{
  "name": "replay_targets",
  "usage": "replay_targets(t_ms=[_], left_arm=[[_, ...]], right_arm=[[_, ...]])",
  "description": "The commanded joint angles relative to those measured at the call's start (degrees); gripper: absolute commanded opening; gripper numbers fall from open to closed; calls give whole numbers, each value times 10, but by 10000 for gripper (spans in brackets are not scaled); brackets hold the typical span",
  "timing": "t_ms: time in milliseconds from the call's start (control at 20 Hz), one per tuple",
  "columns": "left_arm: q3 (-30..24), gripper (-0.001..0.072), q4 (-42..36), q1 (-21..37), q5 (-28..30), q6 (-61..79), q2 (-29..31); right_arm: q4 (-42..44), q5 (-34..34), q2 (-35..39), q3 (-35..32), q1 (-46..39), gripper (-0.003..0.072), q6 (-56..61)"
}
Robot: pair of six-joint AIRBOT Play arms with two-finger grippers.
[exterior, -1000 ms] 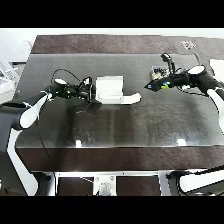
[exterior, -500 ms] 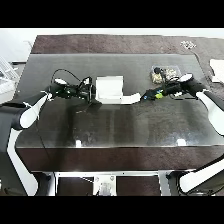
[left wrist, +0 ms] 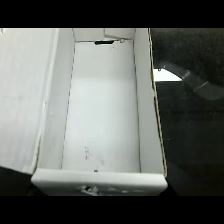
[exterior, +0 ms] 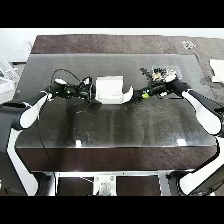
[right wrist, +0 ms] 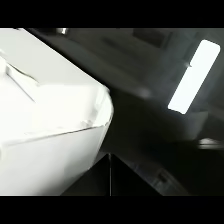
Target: Fold the box and place the chain.
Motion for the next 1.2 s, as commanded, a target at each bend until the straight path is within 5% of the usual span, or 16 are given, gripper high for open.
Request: replay_targets(t_ms=[0, 300, 400, 750, 900, 1150], left_arm=[[0, 528, 0, 0, 0, 0, 0], [0, 528, 0, 0, 0, 0, 0], [0, 528, 0, 0, 0, 0, 0], [0, 528, 0, 0, 0, 0, 0], [0, 528, 0, 0, 0, 0, 0], [0, 528, 0, 0, 0, 0, 0]], right_arm=[[7, 7, 0, 31, 10, 9, -1], [5, 44, 0, 76, 10, 13, 18], [5, 48, 0, 78, 10, 139, 18], [18, 73, 0, 78, 13, 199, 18], [18, 72, 0, 77, 23, 384, 19], [11, 71, 0, 78, 35, 395, 27]])
